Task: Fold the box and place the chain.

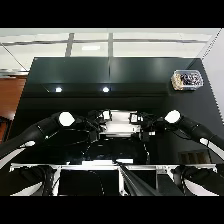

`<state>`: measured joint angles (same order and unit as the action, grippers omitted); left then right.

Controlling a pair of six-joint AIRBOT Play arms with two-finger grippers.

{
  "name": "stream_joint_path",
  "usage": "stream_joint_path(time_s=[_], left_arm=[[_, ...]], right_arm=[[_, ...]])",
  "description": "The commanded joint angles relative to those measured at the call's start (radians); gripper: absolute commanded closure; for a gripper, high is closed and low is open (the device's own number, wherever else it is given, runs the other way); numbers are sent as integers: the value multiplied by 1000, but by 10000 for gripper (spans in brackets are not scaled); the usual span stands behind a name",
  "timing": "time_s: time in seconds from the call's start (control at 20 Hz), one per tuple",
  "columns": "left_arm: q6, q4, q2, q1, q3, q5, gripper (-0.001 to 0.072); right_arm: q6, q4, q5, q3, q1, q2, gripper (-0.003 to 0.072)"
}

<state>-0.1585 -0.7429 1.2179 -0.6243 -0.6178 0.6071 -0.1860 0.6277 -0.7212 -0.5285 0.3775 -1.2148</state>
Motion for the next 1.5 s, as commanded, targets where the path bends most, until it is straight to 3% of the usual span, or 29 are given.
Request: stream_joint_path(time_s=[0.0,0.2,0.25,0.3,0.4,0.45,0.55,0.6,0.65,0.7,0.75,1.05,1.2,1.3,1.45], left_arm=[[51,122,26,-16,-1,-5,471],[66,149,41,-35,-1,-24,473],[66,148,41,-34,-1,-28,564],[66,148,41,-34,-1,-28,593],[66,148,41,-34,-1,-29,335],[66,138,41,-34,-1,-29,331],[60,115,41,-34,-1,-23,449],[53,115,40,-34,-1,-23,447],[52,114,35,-34,-1,-23,502],[29,104,21,-25,-3,-18,682],[-31,69,-3,-7,-10,4,677],[-401,-318,-260,246,-19,266,678],[-914,-463,-304,455,-12,296,678],[-1196,-441,-274,582,10,348,678],[-1159,-135,-154,645,50,489,678]], right_arm=[[2,-3,0,0,1,0,215],[2,-3,0,0,1,0,216],[2,-3,0,0,1,0,215],[2,-3,0,0,1,0,216],[2,-3,0,0,1,0,216],[2,-3,0,0,1,0,216],[2,-3,0,0,1,0,216],[2,-3,0,0,1,0,215],[2,-3,0,0,1,0,215],[2,-3,0,0,1,0,216],[2,-3,0,0,1,0,216],[2,-3,0,0,1,0,216],[1,-3,0,0,1,0,216],[2,-3,0,0,1,0,216],[2,-3,0,0,1,0,216]])
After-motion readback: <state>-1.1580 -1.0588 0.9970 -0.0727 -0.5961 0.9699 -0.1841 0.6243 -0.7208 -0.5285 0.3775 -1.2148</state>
